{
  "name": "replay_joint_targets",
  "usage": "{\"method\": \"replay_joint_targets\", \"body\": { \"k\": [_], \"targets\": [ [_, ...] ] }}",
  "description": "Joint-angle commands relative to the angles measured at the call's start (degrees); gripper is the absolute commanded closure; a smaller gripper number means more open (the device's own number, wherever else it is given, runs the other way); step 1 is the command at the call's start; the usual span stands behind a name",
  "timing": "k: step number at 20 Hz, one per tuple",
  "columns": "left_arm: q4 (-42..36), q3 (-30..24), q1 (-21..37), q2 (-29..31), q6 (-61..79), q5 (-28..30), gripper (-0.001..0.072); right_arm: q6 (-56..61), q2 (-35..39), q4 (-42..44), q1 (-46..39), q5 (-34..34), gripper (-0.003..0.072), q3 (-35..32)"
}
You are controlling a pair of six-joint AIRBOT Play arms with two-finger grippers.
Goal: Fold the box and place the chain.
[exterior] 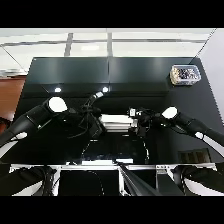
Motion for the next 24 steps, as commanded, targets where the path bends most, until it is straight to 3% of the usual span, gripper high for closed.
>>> {"method": "replay_joint_targets", "body": {
  "k": [1, 5, 7, 13, 19, 24],
  "targets": [
    [-8.2, -1.2, 0.0, 0.0, -0.2, 15.8, 0.0685, 3.0, 0.1, 0.0, 0.0, -0.2, 0.0215, 0.1],
    [-8.6, -1.2, 0.0, -1.4, -0.2, 26.3, 0.0685, 3.1, 0.1, -0.2, 0.0, -0.2, 0.0215, 0.1],
    [-8.5, -1.1, 0.0, -4.5, -0.2, 27.9, 0.0685, 3.1, 0.1, -0.2, 0.1, -0.2, 0.0215, 0.1],
    [-8.5, 0.7, 0.0, -12.1, -0.2, 25.0, 0.0685, 3.1, 0.1, -0.2, 0.1, -0.2, 0.0215, 0.1],
    [-8.3, 0.8, 0.2, -12.1, -0.2, 24.7, 0.0685, 3.1, 0.1, -0.2, 0.1, -0.2, 0.0215, 0.0],
    [-3.6, 2.6, 5.0, -8.8, -0.7, 21.3, 0.0686, 3.1, 0.1, -0.2, 0.1, -0.2, 0.0215, 0.1]
  ]
}}
